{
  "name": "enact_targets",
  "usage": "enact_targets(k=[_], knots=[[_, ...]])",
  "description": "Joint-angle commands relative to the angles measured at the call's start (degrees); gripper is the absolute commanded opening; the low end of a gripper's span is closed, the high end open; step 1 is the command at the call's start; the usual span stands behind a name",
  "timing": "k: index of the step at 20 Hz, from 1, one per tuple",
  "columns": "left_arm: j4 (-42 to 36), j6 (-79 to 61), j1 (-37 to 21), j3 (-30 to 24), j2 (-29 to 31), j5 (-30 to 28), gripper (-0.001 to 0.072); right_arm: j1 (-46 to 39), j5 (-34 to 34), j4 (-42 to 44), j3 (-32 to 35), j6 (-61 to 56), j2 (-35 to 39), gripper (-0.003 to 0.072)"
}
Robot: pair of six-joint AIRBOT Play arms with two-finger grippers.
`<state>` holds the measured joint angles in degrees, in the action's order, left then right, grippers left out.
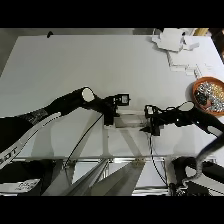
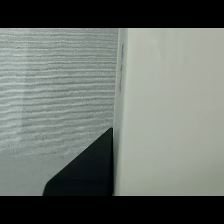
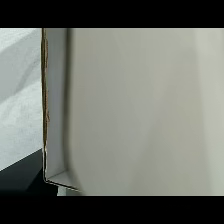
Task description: Fold the box and place the chain.
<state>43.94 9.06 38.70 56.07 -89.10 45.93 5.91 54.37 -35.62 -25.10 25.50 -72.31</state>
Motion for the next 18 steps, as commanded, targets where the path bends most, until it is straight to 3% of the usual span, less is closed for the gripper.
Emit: enact_targets(k=[1,6,7,9,11,16,17,18], knots=[[0.0,0.0,0.0,0.0,0.0,-0.1,0.0011,0.0,0.1,-0.1,0.0,0.0,0.0,0.0435],[-0.1,0.0,0.0,0.0,0.2,1.4,0.0014,0.0,0.1,-0.1,0.0,0.1,0.0,0.0435],[0.8,0.0,-0.2,0.0,0.7,1.5,0.0085,0.0,0.1,-0.1,0.0,0.0,0.0,0.0435],[3.0,1.4,-0.7,0.0,2.6,2.3,0.0395,0.0,0.1,-0.1,0.0,0.0,0.0,0.0435],[6.6,5.9,-1.7,0.0,5.4,2.8,0.0522,0.0,0.1,-0.1,0.0,0.1,0.0,0.0435],[18.0,15.2,-4.9,0.0,13.4,10.7,0.0508,0.0,0.1,-0.1,0.0,0.0,0.0,0.0435],[18.6,15.7,-5.1,0.0,15.3,12.5,0.0466,0.0,0.1,-0.1,0.0,0.1,0.0,0.0435],[18.4,15.6,-5.0,0.0,16.9,14.2,0.0349,0.0,0.1,-0.1,0.0,0.0,0.0,0.0435]])
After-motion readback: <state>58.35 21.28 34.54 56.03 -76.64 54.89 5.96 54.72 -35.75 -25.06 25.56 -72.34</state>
